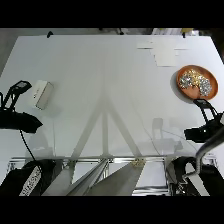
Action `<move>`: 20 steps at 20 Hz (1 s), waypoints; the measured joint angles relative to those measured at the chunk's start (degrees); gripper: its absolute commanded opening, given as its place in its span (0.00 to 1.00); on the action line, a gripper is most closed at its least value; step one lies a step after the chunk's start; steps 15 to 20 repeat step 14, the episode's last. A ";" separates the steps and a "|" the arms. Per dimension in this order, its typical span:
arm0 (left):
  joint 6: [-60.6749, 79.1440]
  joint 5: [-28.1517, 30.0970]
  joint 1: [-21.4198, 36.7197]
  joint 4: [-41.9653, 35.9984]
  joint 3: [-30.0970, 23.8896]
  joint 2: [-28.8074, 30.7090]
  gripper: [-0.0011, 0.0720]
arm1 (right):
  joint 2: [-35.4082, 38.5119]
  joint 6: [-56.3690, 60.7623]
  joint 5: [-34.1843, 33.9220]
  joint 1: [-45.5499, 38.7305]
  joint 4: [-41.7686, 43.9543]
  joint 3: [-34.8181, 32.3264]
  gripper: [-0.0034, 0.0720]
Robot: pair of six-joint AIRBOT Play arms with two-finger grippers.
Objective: Fold the box and place the chain.
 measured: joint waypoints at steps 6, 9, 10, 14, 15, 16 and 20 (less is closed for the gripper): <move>-0.68 -3.13 -0.35 0.07 -0.15 0.24 0.13 | 0.00 0.02 0.00 0.00 0.00 0.00 0.07; -0.76 -3.82 -0.35 0.07 -0.15 0.26 0.13 | 0.00 0.02 0.00 0.00 0.00 0.00 0.07; -0.76 -3.85 -0.35 0.07 -0.15 0.26 0.13 | 0.00 0.02 0.00 0.00 0.02 0.00 0.07; -0.79 -3.98 -0.35 0.07 -0.13 0.26 0.13 | 0.00 0.02 0.00 -0.02 0.02 0.00 0.07; -0.79 -3.98 -0.35 0.07 -0.13 0.26 0.13 | 0.00 0.02 0.00 -0.02 0.02 0.00 0.07; -0.79 -3.98 -0.35 0.07 -0.13 0.26 0.13 | 0.00 0.02 0.00 -0.02 0.02 0.00 0.07; -0.79 -3.98 -0.35 0.07 -0.13 0.26 0.13 | 0.00 0.02 0.00 -0.02 0.02 0.00 0.07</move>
